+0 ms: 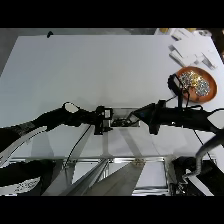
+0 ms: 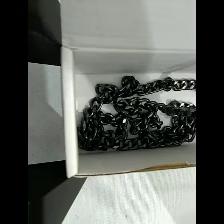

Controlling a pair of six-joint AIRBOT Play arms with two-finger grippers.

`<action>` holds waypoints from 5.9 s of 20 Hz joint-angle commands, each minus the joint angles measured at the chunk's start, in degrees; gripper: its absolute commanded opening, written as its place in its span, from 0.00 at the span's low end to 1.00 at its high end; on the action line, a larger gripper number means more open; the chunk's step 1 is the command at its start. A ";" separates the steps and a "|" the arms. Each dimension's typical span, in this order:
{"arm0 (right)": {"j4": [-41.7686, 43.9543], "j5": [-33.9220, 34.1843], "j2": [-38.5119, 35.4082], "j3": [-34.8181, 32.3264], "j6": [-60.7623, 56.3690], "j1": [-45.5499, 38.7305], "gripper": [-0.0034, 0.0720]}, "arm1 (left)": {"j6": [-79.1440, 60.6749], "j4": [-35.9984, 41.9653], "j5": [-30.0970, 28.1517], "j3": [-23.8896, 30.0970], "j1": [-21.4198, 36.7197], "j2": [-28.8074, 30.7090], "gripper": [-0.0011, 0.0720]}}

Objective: Fold the box and place the chain.

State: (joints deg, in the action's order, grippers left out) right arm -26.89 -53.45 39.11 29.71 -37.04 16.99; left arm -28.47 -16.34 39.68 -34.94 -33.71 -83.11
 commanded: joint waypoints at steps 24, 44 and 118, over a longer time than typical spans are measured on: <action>-35.23 -5.18 14.69 10.67 -3.65 -13.31 0.07 | 0.00 0.00 0.00 0.02 0.04 0.02 0.11; -25.40 2.49 24.46 2.12 39.93 -0.87 0.25 | 0.00 0.00 -0.02 0.02 0.07 0.02 0.11; -20.11 11.19 22.10 -6.05 41.88 -0.15 0.34 | 0.00 0.00 -0.02 0.02 0.07 0.04 0.11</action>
State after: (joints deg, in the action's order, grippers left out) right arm -49.28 -44.34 59.90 23.77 4.10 16.47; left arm -28.47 -16.34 39.68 -34.94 -33.71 -83.11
